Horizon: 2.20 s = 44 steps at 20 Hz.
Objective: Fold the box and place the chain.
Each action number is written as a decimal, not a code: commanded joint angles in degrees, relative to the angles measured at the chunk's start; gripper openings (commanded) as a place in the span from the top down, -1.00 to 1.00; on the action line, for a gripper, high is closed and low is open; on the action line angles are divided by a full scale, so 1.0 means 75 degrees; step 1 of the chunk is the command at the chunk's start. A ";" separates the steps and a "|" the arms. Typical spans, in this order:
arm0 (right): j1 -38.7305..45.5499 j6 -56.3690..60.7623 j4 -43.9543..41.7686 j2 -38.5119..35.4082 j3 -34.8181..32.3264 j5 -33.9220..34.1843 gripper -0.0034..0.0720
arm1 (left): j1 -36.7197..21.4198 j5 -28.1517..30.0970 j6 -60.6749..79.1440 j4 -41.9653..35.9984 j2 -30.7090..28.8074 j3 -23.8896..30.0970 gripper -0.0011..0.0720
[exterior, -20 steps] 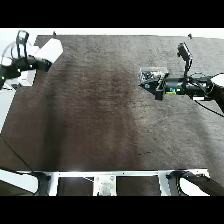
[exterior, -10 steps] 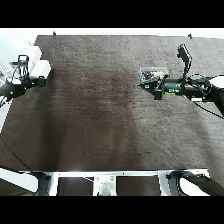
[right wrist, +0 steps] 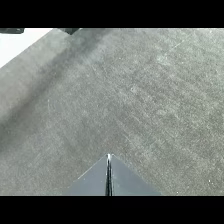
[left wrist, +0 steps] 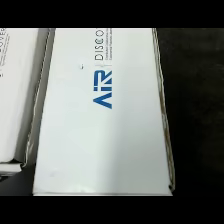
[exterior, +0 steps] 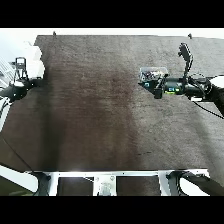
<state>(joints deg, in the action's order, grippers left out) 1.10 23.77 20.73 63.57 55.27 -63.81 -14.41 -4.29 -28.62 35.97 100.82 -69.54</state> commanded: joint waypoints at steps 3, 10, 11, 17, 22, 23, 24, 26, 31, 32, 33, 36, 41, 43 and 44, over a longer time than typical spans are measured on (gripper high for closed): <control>-0.0009 0.0003 -0.0114 0.0006 -0.0003 -0.0006 0.90 | 0.0009 -0.0705 0.0169 -0.0055 0.0443 -0.0490 0.91; -0.0009 0.0003 -0.0114 0.0006 -0.0003 -0.0006 0.87 | 0.0009 -0.0682 0.0204 -0.0085 0.0609 -0.0530 0.19; -0.0009 0.0003 -0.0114 0.0006 -0.0003 -0.0006 0.66 | 0.0009 -0.0618 0.0181 -0.0102 0.0609 -0.0530 -1.00; -0.0009 0.0006 -0.0111 0.0006 -0.0003 -0.0009 0.42 | 0.0009 -0.0501 0.0166 -0.0169 0.0527 -0.0530 -1.00; -0.0009 0.0006 -0.0111 0.0006 0.0000 -0.0012 -0.22 | -0.0087 -0.1335 0.0274 0.0358 0.0076 -0.0527 -1.00; -0.0009 0.0006 -0.0117 0.0006 0.0000 -0.0012 -0.34 | -0.0087 -0.1483 0.0277 0.0396 0.0009 -0.0530 -1.00; -0.0009 0.0009 -0.0114 0.0003 0.0000 -0.0020 -0.34 | -0.0087 -0.1606 0.0268 0.0510 -0.0076 -0.0530 -1.00; 0.0000 0.0012 -0.0111 -0.0017 0.0000 -0.0102 -0.34 | -0.0087 -0.1920 -0.0058 0.0979 -0.0379 -0.0530 -1.00; 0.0006 0.0242 -0.0111 -0.0096 0.0000 -0.0204 -0.34 | -0.0087 -0.2259 -0.2154 0.3678 -0.1518 -0.0530 -1.00; 0.0006 0.0312 -0.0111 -0.0111 0.0000 -0.0265 -0.34 | -0.0087 -0.2384 -0.2404 0.3995 -0.1807 -0.0530 -1.00; 0.0006 0.0449 -0.0114 -0.0128 0.0000 -0.0309 -0.26 | -0.0087 -0.2538 -0.2559 0.4010 -0.2124 -0.0530 -1.00; 0.0003 0.0635 -0.0198 -0.0283 0.0000 -0.0446 -0.22 | -0.0087 -0.2973 -0.3077 0.3995 -0.2818 -0.0530 -1.00; 0.0006 0.1070 -0.0122 -0.1131 -0.0003 -0.0694 0.90 | -0.0085 -0.4969 -0.3386 0.3678 -0.3826 -0.0527 -0.13; 0.0003 0.1472 0.0364 -0.1705 -0.0006 -0.0373 0.90 | -0.0085 -0.6304 -0.2704 0.3008 -0.4322 -0.0519 0.91; 0.0003 0.1696 0.0714 -0.2022 -0.0041 -0.0102 0.90 | -0.0076 -0.6639 -0.2369 0.2366 -0.4607 -0.0452 0.92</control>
<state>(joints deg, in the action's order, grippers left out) 1.10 32.47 21.54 53.43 55.18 -67.72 -15.03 -42.06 -51.05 61.45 71.35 -73.30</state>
